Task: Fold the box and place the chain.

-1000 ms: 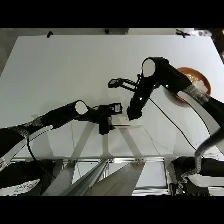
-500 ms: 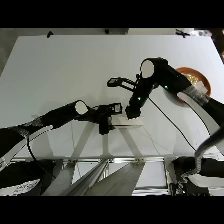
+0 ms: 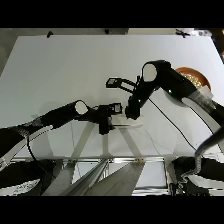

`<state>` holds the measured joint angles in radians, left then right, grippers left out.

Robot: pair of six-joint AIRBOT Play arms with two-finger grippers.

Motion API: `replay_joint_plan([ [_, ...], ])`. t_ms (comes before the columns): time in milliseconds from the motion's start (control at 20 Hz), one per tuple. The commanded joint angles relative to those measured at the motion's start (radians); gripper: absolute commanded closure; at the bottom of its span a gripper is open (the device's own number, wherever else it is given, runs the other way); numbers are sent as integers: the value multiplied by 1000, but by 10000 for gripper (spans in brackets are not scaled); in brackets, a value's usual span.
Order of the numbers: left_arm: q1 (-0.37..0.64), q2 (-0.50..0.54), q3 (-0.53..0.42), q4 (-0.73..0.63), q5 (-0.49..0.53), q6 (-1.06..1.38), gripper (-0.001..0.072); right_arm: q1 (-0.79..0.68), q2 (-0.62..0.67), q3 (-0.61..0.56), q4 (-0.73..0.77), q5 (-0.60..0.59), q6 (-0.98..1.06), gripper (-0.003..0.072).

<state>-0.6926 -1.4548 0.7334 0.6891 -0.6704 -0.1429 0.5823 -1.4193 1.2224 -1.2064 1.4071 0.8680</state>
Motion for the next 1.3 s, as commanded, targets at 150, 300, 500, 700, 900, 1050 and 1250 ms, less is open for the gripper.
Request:
replay_joint_plan([
  [150, -1, 0, 0, 0, 0, 0, 574, 58, 89, -174, -32, -175, -41, 347],
  [300, -1, 0, 0, 0, 0, 0, 574, 58, 89, -187, -41, -214, -40, 347],
  [500, -1, 0, 0, 0, 0, 0, 574, 58, 89, -187, -86, -271, -39, 348],
  [700, -1, 0, 0, 0, 0, 0, 574, 58, 91, -187, -107, -271, -39, 349],
  [900, -1, 0, 0, 0, 0, 0, 574, 57, 122, -187, -107, -273, -40, 350],
  [1050, -1, 0, 0, 0, 0, 0, 574, 58, 135, -187, -106, -294, -39, 350],
  [1250, -1, 0, 0, 0, 0, 0, 574, 58, 134, -187, -107, -330, -39, 350],
])
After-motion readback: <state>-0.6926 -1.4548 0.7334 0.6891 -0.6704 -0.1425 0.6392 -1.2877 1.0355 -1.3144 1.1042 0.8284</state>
